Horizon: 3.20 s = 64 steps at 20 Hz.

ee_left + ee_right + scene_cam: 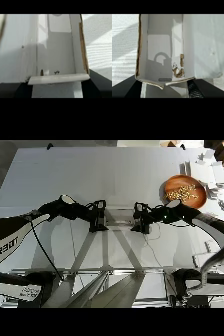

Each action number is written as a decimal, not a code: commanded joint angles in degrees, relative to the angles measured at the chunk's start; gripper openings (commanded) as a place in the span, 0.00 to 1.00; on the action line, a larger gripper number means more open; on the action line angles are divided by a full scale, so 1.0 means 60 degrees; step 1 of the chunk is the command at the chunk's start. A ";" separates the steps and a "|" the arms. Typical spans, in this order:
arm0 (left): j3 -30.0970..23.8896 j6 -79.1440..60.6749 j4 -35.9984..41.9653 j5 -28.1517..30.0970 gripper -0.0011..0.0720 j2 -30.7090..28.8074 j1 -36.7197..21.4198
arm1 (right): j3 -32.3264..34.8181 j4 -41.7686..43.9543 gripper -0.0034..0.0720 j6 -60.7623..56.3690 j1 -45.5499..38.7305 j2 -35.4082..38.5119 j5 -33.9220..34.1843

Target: Fold the box and place the chain.

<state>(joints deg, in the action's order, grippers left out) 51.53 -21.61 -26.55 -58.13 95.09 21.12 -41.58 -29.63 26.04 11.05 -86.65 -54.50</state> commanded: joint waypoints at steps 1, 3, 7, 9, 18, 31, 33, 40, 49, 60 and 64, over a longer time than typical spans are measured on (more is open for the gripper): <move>-0.0007 0.0004 -0.0011 0.0011 0.26 -0.0004 0.0007 | -0.0004 0.0007 0.73 -0.0004 0.0004 -0.0004 0.0004; -0.0007 0.0004 -0.0011 0.0011 0.26 -0.0004 0.0007 | -0.0007 0.0007 0.73 -0.0004 0.0004 -0.0004 0.0004; -0.0007 0.0000 -0.0011 0.0011 0.26 -0.0004 0.0007 | -0.0007 0.0007 0.73 -0.0004 0.0004 -0.0004 0.0004; -0.0007 0.0000 -0.0011 0.0011 0.26 -0.0004 0.0007 | -0.0007 0.0007 0.73 -0.0004 0.0004 -0.0004 0.0007; -0.0007 0.0004 -0.0011 0.0011 0.26 -0.0004 0.0007 | -0.0007 -0.0758 0.79 -0.0342 0.0000 0.0076 0.0178; -0.0004 0.0004 -0.0007 0.0011 0.26 -0.0004 0.0007 | -0.0007 -0.2430 0.29 -0.3184 0.0004 0.2692 -0.0335; -0.0004 0.0004 -0.0007 0.0011 0.26 -0.0004 0.0007 | -0.0007 -0.2623 0.06 -0.3217 0.0004 0.3089 -0.0736; -0.0004 0.0000 -0.0007 0.0011 0.26 -0.0004 0.0007 | -0.0004 -0.0168 0.06 -0.3625 0.0004 0.3402 -0.0280; -0.0004 0.0004 -0.0007 0.0011 0.26 -0.0004 0.0007 | -0.0004 0.1406 0.05 -0.3621 0.0011 0.1836 0.2805; -0.0004 0.0004 -0.0007 0.0011 0.26 -0.0004 0.0007 | -0.0004 -0.0987 0.06 -0.3752 0.0350 0.2095 0.2248; -0.0004 0.0004 -0.0004 0.0011 0.26 -0.0007 0.0007 | -0.0004 -0.2929 0.05 -0.4419 0.0069 0.3810 0.1370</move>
<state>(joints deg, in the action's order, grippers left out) 51.51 -21.61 -26.59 -58.08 95.07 21.17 -41.58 -37.98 1.72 12.45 -69.60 -42.30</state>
